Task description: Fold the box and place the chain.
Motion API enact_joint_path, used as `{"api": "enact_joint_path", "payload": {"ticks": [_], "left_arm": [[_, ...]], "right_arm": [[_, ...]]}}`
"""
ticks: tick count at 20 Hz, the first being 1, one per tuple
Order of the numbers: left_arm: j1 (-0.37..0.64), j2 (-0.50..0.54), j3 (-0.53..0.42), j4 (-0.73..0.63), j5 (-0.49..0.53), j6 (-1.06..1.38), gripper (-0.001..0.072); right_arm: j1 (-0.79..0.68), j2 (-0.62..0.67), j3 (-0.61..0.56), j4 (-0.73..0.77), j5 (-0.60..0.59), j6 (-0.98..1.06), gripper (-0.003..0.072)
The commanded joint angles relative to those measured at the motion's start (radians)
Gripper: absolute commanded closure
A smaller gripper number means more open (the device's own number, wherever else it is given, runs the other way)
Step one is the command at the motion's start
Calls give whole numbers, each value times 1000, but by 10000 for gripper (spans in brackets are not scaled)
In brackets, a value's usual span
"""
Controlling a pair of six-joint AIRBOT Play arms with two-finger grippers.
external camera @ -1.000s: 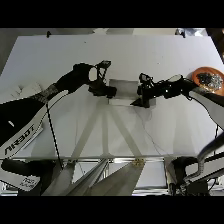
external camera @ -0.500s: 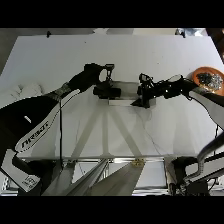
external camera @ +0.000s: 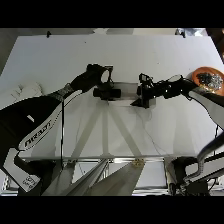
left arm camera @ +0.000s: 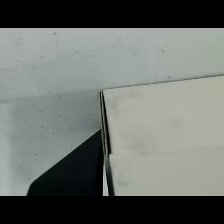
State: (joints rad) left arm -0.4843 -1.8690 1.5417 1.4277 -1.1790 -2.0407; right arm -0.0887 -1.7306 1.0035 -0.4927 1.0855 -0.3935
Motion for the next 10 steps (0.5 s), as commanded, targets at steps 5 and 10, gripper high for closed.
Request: {"api": "enact_joint_path", "payload": {"ticks": [5,10], "left_arm": [[-6,-4,0,6,8,-5,699],[-9,-3,0,0,-14,29,306]], "right_arm": [[-1,0,1,0,-1,0,276],[-1,0,1,0,-1,0,276]]}}
